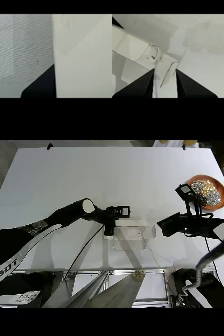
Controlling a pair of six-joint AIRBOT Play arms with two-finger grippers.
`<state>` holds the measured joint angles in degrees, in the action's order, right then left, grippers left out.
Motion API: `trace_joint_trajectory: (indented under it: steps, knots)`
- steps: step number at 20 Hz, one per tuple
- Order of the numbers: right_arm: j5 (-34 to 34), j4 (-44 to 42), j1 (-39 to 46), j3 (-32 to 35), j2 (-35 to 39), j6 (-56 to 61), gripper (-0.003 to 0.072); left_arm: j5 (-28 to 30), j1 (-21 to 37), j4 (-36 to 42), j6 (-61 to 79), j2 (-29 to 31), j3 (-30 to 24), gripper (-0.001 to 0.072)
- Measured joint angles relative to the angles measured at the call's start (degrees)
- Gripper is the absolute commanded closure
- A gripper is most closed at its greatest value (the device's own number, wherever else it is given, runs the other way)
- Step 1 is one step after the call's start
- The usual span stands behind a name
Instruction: Fold the box and place the chain.
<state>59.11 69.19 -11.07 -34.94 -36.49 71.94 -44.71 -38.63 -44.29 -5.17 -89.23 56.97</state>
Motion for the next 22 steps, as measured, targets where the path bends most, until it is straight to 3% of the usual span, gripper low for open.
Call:
trace_joint_trajectory:
  steps: [22]
  knots:
    - [0.2, 2.19, 0.0, 0.0, 0.0, -0.04, 0.039, 0.83, 0.0, -0.31, 0.15, -1.11, 0.07, 0.0706]
